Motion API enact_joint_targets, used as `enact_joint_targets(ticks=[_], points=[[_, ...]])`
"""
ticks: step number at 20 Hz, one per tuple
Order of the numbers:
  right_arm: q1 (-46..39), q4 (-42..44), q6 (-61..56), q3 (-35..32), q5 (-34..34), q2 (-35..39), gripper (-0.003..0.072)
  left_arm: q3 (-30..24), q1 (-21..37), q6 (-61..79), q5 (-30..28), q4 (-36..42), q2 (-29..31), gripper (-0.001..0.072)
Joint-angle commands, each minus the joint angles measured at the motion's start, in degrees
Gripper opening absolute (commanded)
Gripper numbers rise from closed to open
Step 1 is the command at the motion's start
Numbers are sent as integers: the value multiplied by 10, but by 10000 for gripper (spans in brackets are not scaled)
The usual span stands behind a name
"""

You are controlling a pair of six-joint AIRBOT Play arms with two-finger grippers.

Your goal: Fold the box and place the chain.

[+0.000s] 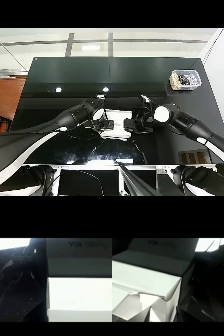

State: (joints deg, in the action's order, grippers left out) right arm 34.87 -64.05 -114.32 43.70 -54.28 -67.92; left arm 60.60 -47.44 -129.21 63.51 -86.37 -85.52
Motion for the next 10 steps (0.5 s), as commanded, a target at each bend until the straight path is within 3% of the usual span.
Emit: enact_joint_targets(ticks=[1,6,8,10], points=[[44,-101,-131,33,-10,-7,351,0,0,0,0,0,0,28],[83,-137,-189,73,-39,-53,349,0,0,0,0,-2,0,28],[93,-163,-216,75,-52,-62,297,0,0,0,0,-2,0,28],[95,-172,-222,76,-52,-66,294,0,0,0,0,-2,0,28]])
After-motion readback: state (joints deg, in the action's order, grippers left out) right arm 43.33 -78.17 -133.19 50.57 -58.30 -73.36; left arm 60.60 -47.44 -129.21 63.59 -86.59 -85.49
